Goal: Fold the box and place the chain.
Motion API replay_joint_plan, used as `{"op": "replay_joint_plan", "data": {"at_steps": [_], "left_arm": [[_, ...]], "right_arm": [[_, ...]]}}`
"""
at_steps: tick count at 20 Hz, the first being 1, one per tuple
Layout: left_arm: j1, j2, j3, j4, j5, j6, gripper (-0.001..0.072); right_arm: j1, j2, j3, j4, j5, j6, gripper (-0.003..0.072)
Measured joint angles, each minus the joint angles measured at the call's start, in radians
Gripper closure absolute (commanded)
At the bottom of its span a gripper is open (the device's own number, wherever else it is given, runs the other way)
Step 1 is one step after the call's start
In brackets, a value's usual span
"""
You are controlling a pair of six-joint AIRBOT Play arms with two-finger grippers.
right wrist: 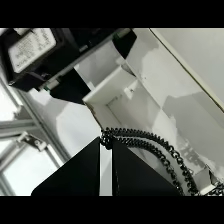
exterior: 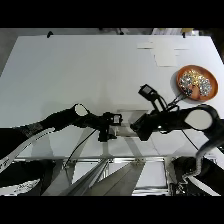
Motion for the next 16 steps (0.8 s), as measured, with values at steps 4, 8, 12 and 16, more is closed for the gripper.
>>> {"op": "replay_joint_plan", "data": {"at_steps": [4,8,12,16], "left_arm": [[0.000,0.000,0.000,0.000,0.000,0.000,0.0570],[0.000,0.000,0.000,0.000,0.000,0.000,0.0570],[0.000,0.000,0.000,0.000,0.000,0.000,0.0570],[0.000,0.000,0.000,0.000,0.000,0.000,0.0570]], "right_arm": [[0.021,-0.087,-0.003,-0.037,-0.020,-0.005,0.0665],[0.026,-0.148,-0.004,-0.051,-0.027,-0.007,0.0439],[0.020,-0.145,0.021,-0.063,0.014,-0.007,0.0492],[-0.060,-0.093,0.126,-0.131,0.142,0.008,0.0532]]}}
